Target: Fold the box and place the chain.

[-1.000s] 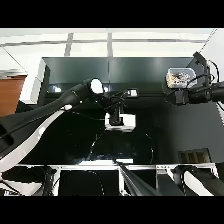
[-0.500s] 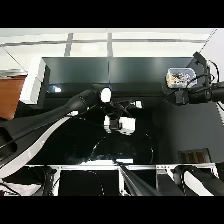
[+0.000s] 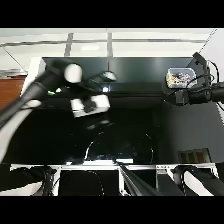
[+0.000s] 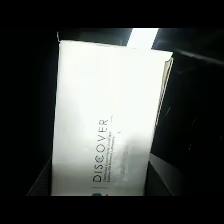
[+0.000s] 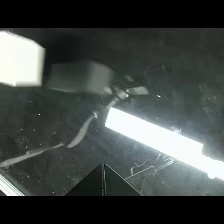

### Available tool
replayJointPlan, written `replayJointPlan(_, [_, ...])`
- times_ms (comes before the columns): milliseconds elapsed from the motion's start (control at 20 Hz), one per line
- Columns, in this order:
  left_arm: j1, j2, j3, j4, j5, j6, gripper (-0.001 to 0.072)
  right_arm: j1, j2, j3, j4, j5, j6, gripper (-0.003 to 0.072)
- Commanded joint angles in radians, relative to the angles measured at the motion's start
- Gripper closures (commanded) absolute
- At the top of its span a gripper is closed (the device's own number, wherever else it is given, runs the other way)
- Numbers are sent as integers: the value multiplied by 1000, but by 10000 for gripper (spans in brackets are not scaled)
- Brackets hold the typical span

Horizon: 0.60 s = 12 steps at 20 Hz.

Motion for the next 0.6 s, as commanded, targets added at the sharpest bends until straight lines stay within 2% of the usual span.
replayJointPlan(0, [260, 153, -108, 53, -159, -274, 423, 0, 1, 0, 0, 2, -9, 671])
replayJointPlan(150, [534, 283, -303, 86, -126, -354, 423, 0, 1, 0, 0, 0, -16, 671])
replayJointPlan(250, [718, 318, -395, 108, -110, -386, 423, 0, 1, 0, 0, 0, -16, 671])
replayJointPlan(400, [924, 317, -451, 107, -75, -395, 423, 0, 1, 0, 1, -1, -16, 671])
replayJointPlan(550, [1006, 315, -447, 108, 12, -390, 423, 0, 1, 0, 0, 0, -15, 671])
